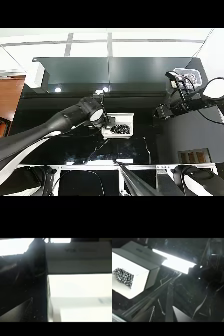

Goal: Fold the box and place the chain.

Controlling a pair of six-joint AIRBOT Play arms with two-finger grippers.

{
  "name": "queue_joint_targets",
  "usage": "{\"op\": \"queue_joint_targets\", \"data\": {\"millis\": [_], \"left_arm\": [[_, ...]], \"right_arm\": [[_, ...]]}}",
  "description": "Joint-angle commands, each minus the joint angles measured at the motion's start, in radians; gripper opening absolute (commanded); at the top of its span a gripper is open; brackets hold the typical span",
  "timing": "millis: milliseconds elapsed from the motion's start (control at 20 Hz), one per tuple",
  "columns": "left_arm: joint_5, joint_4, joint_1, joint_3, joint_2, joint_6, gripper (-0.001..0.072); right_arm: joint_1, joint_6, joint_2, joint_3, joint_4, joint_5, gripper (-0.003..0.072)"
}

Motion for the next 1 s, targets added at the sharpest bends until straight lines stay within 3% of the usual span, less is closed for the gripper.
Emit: {"op": "queue_joint_targets", "data": {"millis": [0, 150, 300, 350, 450, 550, 600, 650, 700, 750, 950], "left_arm": [[-0.06, 0.093, -0.003, -0.024, 0.144, 0.121, 0.0491], [-0.155, 0.246, 0.069, -0.139, 0.304, 0.141, 0.0491], [-0.043, 0.204, 0.285, -0.331, 0.462, 0.15, 0.0491], [0.032, 0.108, 0.375, -0.396, 0.494, 0.212, 0.0491], [0.169, -0.308, 0.563, -0.523, 0.504, 0.617, 0.0491], [0.139, -0.773, 0.697, -0.617, 0.456, 1.268, 0.0513], [0.077, -0.889, 0.727, -0.646, 0.423, 1.559, 0.0579], [0.06, -0.929, 0.731, -0.66, 0.386, 1.708, 0.0579], [0.059, -0.948, 0.718, -0.663, 0.352, 1.821, 0.0623], [0.062, -0.961, 0.7, -0.663, 0.32, 1.942, 0.071], [0.084, -0.978, 0.597, -0.659, 0.243, 2.497, 0.071]], "right_arm": [[-0.002, 0.001, 0.001, 0.0, -0.003, -0.011, 0.0282], [-0.002, 0.007, 0.001, 0.0, -0.004, -0.023, 0.0282], [-0.002, 0.044, 0.001, 0.0, -0.004, -0.047, 0.0282], [-0.002, 0.056, 0.001, 0.0, -0.003, -0.055, 0.0282], [-0.002, 0.077, 0.001, 0.0, -0.003, -0.066, 0.0282], [-0.002, 0.083, 0.001, 0.0, -0.003, -0.082, 0.0282], [-0.002, 0.084, 0.001, 0.0, -0.003, -0.09, 0.0282], [-0.002, 0.085, 0.001, 0.0, -0.003, -0.097, 0.0282], [-0.002, 0.089, 0.001, 0.0, -0.003, -0.103, 0.0282], [-0.002, 0.096, 0.001, 0.0, -0.003, -0.105, 0.0282], [-0.002, 0.126, 0.001, 0.0, -0.003, -0.102, 0.0282]]}}
